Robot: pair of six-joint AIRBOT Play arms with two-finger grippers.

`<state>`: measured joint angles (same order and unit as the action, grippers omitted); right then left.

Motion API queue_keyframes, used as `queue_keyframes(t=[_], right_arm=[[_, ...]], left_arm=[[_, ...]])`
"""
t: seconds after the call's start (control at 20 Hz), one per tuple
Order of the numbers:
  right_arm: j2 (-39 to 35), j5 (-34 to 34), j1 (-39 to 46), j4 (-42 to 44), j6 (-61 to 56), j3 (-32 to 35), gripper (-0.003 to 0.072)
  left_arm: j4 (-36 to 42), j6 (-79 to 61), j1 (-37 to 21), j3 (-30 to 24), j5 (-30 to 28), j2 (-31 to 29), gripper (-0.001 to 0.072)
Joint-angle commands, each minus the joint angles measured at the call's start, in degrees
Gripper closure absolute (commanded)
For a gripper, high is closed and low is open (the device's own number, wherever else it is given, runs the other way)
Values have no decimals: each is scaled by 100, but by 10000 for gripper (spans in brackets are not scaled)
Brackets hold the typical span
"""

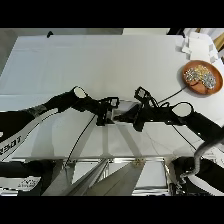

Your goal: Fold the box and place the chain.

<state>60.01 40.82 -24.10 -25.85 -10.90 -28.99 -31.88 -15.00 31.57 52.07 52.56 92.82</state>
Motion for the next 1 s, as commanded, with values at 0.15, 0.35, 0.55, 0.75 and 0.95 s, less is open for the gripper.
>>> queue_keyframes(t=[0.15,0.35,0.55,0.75,0.95], right_arm=[[-315,205,-28,-210,-136,-7,415],[-1631,330,-28,-2114,-1051,-7,418],[-2566,343,581,-3786,-2483,-4,420],[-2577,313,1609,-3991,-2973,2,421],[-2448,48,1930,-4004,-3707,2,422]], left_arm=[[-2,-2,-4,2,-4,-4,318],[-2,-2,-4,2,-4,-4,318],[-2,-2,-4,2,-4,-4,318],[-2,-2,-4,2,-2,-4,318],[-2,-2,-4,2,-4,-4,318]])
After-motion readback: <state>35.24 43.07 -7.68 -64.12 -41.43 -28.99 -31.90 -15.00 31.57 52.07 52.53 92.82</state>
